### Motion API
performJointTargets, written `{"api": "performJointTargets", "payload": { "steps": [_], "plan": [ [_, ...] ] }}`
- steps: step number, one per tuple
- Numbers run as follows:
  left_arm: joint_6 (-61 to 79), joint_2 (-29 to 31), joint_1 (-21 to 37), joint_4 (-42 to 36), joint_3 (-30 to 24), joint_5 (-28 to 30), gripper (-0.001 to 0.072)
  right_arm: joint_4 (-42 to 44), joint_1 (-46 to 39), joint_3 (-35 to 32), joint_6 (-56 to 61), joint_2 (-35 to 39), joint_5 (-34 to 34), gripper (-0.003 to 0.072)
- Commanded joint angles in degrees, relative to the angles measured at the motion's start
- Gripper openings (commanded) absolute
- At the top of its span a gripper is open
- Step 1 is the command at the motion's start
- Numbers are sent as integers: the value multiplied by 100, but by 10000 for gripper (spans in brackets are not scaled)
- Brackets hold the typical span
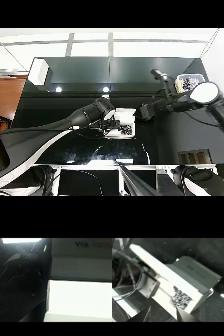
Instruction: Fold the box and place the chain.
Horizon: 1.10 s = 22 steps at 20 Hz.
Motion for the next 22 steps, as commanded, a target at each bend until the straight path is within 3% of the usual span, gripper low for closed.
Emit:
{"api": "performJointTargets", "payload": {
  "steps": [1, 5, 10, 11, 12, 13, 17, 19, 22],
  "plan": [
    [0, -2, -2, 0, 2, 55, 25, -190, -802, 164, 7, 199, 455, 381],
    [0, -2, -2, 2, 2, 68, 25, -326, -1517, 164, 4, 566, 498, 381],
    [-177, 28, -4, -20, 267, 26, 39, -437, -1567, 162, -59, 584, 629, 381],
    [-179, 31, -2, -17, 367, -28, 201, -525, -1567, 160, -59, 584, 605, 381],
    [-247, 31, -2, -9, 461, -127, 409, -590, -1569, 149, -59, 584, 588, 381],
    [-271, 33, -4, 0, 549, -225, 501, -667, -1567, 149, -59, 584, 590, 381],
    [1119, 435, -13, -107, 664, -459, 507, -752, -1569, 149, -57, 584, 603, 381],
    [2057, 973, -26, -39, 636, -511, 506, -866, -1569, 149, -55, 584, 601, 382],
    [2118, 1923, 177, 511, 210, -387, 506, -1226, -1641, 149, 140, 584, 614, 382]
  ]
}}
